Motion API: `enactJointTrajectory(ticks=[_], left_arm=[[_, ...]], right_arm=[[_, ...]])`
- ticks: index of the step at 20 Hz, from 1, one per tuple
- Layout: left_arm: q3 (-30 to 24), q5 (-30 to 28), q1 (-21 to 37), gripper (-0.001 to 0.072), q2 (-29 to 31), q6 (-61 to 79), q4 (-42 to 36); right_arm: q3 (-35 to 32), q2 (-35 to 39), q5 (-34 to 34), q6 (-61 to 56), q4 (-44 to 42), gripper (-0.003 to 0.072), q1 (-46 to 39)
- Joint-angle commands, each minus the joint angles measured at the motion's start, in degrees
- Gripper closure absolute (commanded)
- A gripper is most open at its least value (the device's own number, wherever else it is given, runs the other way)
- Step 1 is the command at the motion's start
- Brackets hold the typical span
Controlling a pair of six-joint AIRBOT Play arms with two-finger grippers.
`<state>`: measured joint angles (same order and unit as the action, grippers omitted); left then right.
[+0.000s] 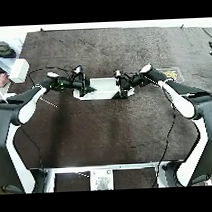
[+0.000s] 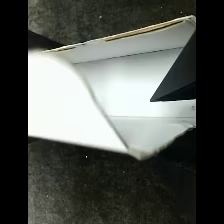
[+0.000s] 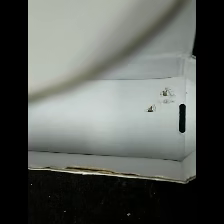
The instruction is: Fold the box and place the chain.
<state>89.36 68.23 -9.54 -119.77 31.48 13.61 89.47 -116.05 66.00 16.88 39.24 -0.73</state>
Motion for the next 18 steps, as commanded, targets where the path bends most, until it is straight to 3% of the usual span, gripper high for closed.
enactJointTrajectory(ticks=[1,4,7,9,11,14,18], left_arm=[[1.0,1.2,0.9,0.0357,0.3,-3.3,-0.6],[3.4,7.5,3.9,0.0357,0.3,-8.8,-0.4],[7.1,17.6,8.1,0.0366,0.3,-13.6,-0.4],[10.0,25.7,10.4,0.0654,0.3,-16.5,-0.3],[12.5,31.9,11.3,0.0701,0.4,-17.5,-0.4],[11.5,28.0,10.3,0.0706,5.5,-20.0,3.9],[-0.9,10.5,7.0,0.0706,19.4,-22.4,10.0]], right_arm=[[0.0,0.0,0.0,0.0,0.0,0.0472,0.0],[0.0,0.0,0.0,0.0,0.0,0.0472,0.0],[0.0,0.0,0.0,0.0,0.0,0.0473,0.0],[0.0,0.0,0.0,0.0,0.0,0.0473,0.0],[0.0,0.0,0.0,0.0,0.0,0.0473,0.0],[0.0,0.0,0.0,0.0,0.0,0.0472,0.0],[0.0,0.0,0.0,0.0,0.0,0.0473,0.0]])
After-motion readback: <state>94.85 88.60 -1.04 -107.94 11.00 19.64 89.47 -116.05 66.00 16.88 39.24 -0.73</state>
